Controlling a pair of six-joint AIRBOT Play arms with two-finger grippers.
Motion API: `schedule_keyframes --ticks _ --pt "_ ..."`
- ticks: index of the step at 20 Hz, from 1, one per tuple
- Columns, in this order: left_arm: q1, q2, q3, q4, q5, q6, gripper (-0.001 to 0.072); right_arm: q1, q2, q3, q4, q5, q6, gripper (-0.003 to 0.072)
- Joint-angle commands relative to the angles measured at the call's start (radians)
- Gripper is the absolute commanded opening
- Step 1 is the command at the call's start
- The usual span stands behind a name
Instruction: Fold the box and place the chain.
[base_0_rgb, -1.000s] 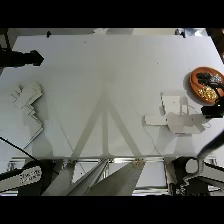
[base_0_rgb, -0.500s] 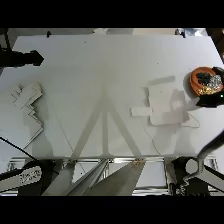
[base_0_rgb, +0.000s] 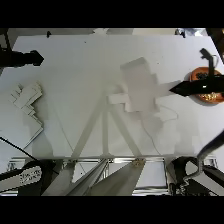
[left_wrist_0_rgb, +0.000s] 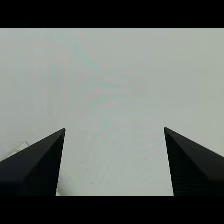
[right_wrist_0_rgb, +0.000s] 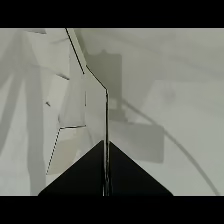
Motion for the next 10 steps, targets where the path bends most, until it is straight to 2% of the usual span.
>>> schedule_keyframes --ticks 1,5,7,10 --pt "0.001 0.001 0.001 0.0 0.0 0.0 0.0697 0.235 0.003 -0.068 0.087 -0.273 -0.034 0.0007" --pt "0.001 0.001 0.001 0.0 0.0 0.0 0.0697 0.383 -0.003 -0.09 0.086 -0.518 -0.045 0.0006" --pt "0.001 0.001 0.001 0.0 0.0 0.0 0.0697 0.404 -0.004 -0.155 0.117 -0.63 -0.05 0.0006" --pt "0.001 0.001 0.001 0.0 0.0 0.0 0.0697 0.406 -0.008 -0.288 0.26 -0.731 -0.175 0.0006"
